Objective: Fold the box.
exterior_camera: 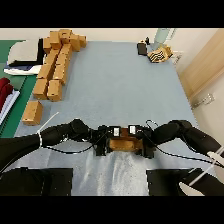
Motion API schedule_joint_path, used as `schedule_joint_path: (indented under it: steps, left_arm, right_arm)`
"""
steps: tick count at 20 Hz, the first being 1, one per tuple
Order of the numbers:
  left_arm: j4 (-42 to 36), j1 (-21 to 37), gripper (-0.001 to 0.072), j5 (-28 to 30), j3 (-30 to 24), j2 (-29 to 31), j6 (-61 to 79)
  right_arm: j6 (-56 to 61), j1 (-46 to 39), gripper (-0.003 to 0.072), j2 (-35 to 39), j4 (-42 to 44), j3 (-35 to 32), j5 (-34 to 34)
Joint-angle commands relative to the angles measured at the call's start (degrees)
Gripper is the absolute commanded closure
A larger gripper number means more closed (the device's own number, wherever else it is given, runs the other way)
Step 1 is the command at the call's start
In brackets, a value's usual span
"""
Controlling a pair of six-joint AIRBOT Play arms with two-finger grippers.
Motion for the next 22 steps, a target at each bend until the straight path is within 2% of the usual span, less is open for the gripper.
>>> schedule_joint_path:
  steps: [1,3,6,9,13,17,18,19,20,22]
  left_arm:
    - [0.0,0.0,0.0248,0.3,0.0,0.0,0.2]
    - [0.0,0.0,0.0247,0.3,0.0,0.0,0.1]
    - [0.0,0.0,0.0247,0.3,0.0,0.0,0.1]
    - [0.0,0.0,0.0247,0.3,0.0,0.0,0.1]
    - [0.0,0.0,0.0247,0.3,0.0,0.0,0.1]
    - [0.0,0.0,0.0248,0.3,0.0,0.0,0.1]
    - [0.0,0.0,0.0247,0.3,0.0,0.0,0.1]
    - [0.0,0.0,0.0247,0.3,0.0,0.0,0.1]
    - [0.0,0.0,0.0248,0.3,0.0,0.0,0.1]
    - [0.0,0.0,0.0247,0.3,0.0,0.0,0.1]
  right_arm:
    - [7.7,0.0,-0.0031,5.1,-8.2,0.1,-0.7]
    - [12.5,0.0,-0.0031,9.0,-11.0,0.1,-0.9]
    - [23.7,0.0,-0.0029,15.1,-10.5,0.1,-3.3]
    - [43.6,0.0,-0.0025,20.8,-3.8,0.1,-3.5]
    - [62.1,0.1,-0.0024,24.9,7.8,0.1,-3.5]
    - [76.5,0.1,-0.0023,24.5,9.3,0.0,-1.6]
    - [81.1,0.1,0.003,23.6,9.7,0.0,-1.6]
    - [84.9,0.1,0.0261,22.6,10.3,0.0,-1.6]
    - [87.4,0.1,0.0442,21.3,10.5,0.0,-0.7]
    - [88.8,0.1,0.0461,18.6,10.7,0.1,2.8]
